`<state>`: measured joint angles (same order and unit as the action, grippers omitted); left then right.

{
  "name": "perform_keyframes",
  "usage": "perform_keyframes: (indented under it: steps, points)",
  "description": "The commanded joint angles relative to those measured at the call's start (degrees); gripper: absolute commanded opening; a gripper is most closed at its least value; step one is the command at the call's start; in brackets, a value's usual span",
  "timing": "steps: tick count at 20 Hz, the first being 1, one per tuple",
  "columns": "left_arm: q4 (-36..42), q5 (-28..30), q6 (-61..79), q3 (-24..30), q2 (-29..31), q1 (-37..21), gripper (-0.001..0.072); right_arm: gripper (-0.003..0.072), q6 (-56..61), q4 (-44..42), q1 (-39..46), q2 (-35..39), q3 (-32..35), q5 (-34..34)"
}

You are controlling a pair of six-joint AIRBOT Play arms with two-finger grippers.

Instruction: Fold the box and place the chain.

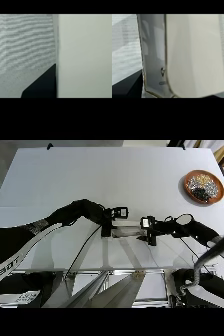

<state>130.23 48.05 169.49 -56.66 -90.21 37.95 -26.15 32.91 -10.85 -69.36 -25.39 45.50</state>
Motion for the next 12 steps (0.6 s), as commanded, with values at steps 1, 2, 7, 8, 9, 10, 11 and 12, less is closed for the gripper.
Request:
perform_keyframes:
  steps: [1,2,7,8,9,10,11,12]
  points:
    - [0.0,0.0,0.0,0.0,0.0,0.0,0.0012,0.0433,0.1,0.3,0.0,-0.5,0.0,-0.3]
    - [0.0,0.0,0.0,0.0,0.0,0.0,0.0012,0.0427,0.1,0.3,0.0,-0.5,0.0,-0.3]
    - [0.0,0.0,0.0,0.0,0.0,0.0,0.0012,0.0396,0.1,0.3,0.0,-0.5,0.0,-0.3]
    - [0.0,0.0,0.0,0.0,0.0,0.0,0.0012,0.0396,0.2,0.3,0.0,-0.5,0.0,-0.1]
    - [0.0,0.0,0.0,0.0,0.0,0.0,0.0012,0.0397,0.2,0.3,0.0,-0.5,0.0,0.2]
    - [0.0,0.0,0.0,0.0,0.0,0.0,0.0012,0.0397,0.2,0.3,0.0,-0.5,0.0,0.5]
    - [0.0,0.0,0.0,0.0,0.0,0.0,0.0012,0.0398,0.2,0.3,0.0,-0.5,0.0,0.8]
    - [0.0,0.0,0.0,0.0,0.0,0.0,0.0012,0.0398,0.2,0.3,0.0,-0.5,0.0,0.9]
